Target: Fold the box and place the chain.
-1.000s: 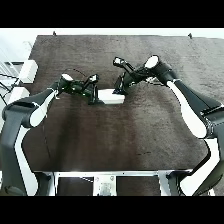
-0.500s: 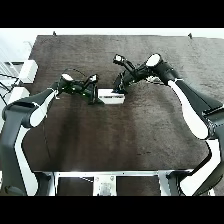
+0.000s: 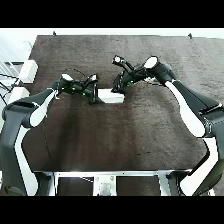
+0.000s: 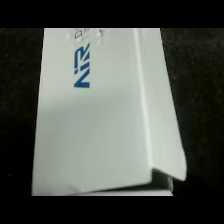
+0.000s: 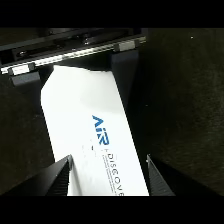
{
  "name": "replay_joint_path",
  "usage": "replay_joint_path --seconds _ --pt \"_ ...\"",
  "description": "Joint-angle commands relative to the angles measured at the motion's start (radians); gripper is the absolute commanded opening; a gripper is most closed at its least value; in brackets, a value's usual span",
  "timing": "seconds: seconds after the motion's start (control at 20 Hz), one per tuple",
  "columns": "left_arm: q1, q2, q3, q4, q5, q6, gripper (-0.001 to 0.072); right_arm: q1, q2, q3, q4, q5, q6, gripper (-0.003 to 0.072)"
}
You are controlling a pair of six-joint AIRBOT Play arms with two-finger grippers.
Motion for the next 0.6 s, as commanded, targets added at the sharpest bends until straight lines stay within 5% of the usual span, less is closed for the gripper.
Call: replay_joint_path --seconds 0.0,0.55 --pt "0.0 -0.001 0.0 0.003 -0.006 0.004 0.0363 -0.001 0.006 0.01 0.015 -0.018 0.001 0.0535" --pt "0.0 -0.001 0.0 0.003 -0.006 0.004 0.0363 0.013 0.012 0.005 -0.034 -0.078 0.0 0.0535"
